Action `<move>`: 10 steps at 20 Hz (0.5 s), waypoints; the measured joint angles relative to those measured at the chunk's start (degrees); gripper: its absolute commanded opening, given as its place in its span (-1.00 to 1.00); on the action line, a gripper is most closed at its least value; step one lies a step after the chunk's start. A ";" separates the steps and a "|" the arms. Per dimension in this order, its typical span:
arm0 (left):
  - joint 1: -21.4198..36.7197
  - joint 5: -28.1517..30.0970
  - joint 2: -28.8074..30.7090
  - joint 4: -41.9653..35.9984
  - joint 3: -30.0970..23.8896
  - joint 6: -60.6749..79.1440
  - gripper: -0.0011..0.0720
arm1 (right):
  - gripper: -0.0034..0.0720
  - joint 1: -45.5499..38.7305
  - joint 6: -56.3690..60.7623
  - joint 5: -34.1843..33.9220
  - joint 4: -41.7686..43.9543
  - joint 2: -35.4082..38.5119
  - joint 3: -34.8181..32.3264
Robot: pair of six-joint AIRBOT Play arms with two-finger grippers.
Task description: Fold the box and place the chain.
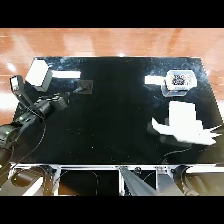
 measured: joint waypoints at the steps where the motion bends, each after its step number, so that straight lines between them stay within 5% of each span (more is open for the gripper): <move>1: 0.00 0.00 0.00 0.00 0.00 -0.02 0.73 | -0.83 0.13 -0.33 0.26 -0.02 0.00 -0.17; 10: -0.13 -0.61 0.00 -0.02 0.00 -0.04 0.73 | -0.82 8.13 -1.36 2.27 7.91 8.17 -8.11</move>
